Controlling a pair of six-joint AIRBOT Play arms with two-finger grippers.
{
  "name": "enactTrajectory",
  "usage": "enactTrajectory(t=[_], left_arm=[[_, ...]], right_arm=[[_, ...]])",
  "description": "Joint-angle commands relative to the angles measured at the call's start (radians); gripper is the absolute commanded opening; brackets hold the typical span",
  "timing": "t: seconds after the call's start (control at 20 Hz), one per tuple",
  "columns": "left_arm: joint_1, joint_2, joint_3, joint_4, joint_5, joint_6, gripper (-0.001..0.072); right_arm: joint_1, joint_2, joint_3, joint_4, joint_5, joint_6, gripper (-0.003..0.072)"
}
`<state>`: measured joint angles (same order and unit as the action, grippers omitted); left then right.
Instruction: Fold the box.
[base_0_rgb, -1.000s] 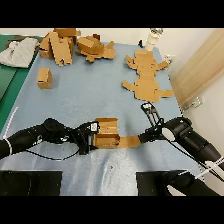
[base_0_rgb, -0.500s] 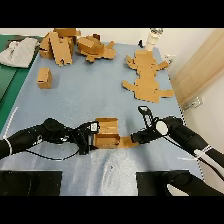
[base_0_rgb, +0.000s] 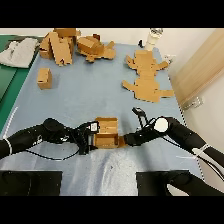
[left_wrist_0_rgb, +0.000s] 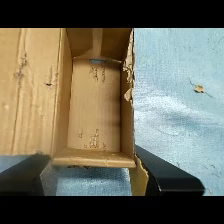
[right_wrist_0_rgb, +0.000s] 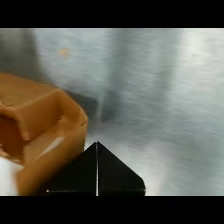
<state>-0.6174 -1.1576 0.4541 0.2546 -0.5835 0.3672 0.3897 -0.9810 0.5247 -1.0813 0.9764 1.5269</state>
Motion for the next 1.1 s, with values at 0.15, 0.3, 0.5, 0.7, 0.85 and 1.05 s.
enactTrajectory(t=[0.15,0.3,0.5,0.7,0.85,1.05], left_arm=[[0.000,-0.001,0.000,0.000,0.001,0.000,0.0297],[0.000,-0.001,0.000,0.000,0.001,0.000,0.0297],[0.000,0.000,0.000,0.000,0.001,0.000,0.0297],[0.000,-0.001,0.000,0.000,0.001,0.000,0.0297],[0.000,-0.001,0.000,0.000,0.001,0.000,0.0297],[0.000,0.000,0.000,0.000,0.001,0.000,0.0297]], right_arm=[[-0.002,0.076,0.002,0.080,-0.003,-0.042,0.0048],[-0.001,0.081,0.002,0.105,0.003,-0.043,0.0165],[-0.002,0.080,0.002,0.181,0.002,-0.055,0.0165],[-0.002,0.080,0.002,0.189,0.002,-0.055,0.0165],[-0.001,0.080,0.002,0.244,0.002,-0.056,0.0165],[-0.002,0.080,0.002,0.256,0.002,-0.069,0.0164]])
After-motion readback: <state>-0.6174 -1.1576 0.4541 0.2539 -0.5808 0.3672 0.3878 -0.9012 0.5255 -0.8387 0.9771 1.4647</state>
